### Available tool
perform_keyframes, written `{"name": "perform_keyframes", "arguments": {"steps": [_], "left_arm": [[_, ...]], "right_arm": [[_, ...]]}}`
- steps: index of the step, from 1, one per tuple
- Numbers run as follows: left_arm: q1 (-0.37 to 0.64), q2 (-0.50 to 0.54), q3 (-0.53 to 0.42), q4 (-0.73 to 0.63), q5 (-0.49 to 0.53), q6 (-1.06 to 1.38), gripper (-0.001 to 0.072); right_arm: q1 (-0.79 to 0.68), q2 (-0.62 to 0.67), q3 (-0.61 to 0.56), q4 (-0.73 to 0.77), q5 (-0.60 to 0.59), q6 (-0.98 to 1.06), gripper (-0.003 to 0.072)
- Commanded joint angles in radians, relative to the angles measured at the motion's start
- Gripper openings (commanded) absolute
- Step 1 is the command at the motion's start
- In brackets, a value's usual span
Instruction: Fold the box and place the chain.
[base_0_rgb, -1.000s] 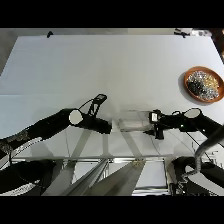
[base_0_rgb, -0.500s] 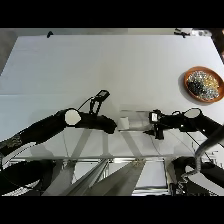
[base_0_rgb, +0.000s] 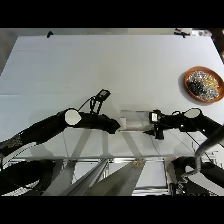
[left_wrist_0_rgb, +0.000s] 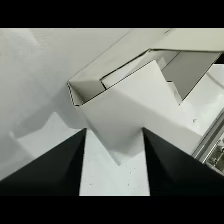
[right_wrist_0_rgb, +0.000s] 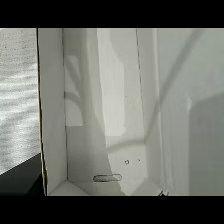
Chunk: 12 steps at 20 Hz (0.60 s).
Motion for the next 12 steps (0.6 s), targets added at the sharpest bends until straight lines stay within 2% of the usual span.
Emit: {"name": "perform_keyframes", "arguments": {"steps": [1, 4, 5, 9, 12], "left_arm": [[-0.006, -0.020, 0.001, 0.000, 0.002, 0.003, 0.0506], [-0.013, -0.029, 0.001, 0.005, 0.010, 0.003, 0.0531], [-0.013, -0.029, 0.003, 0.005, 0.013, 0.002, 0.0575], [-0.020, -0.035, 0.057, 0.016, 0.019, -0.026, 0.0578], [-0.020, -0.083, 0.111, 0.130, -0.041, -0.180, 0.0577]], "right_arm": [[0.000, 0.000, 0.000, 0.000, 0.000, 0.000, 0.0358], [0.000, 0.000, 0.000, 0.000, 0.000, 0.000, 0.0358], [0.000, 0.000, 0.000, 0.000, 0.000, 0.000, 0.0358], [0.000, 0.000, 0.000, 0.000, 0.000, 0.000, 0.0358], [0.000, 0.000, 0.000, 0.000, 0.000, 0.000, 0.0358]]}}
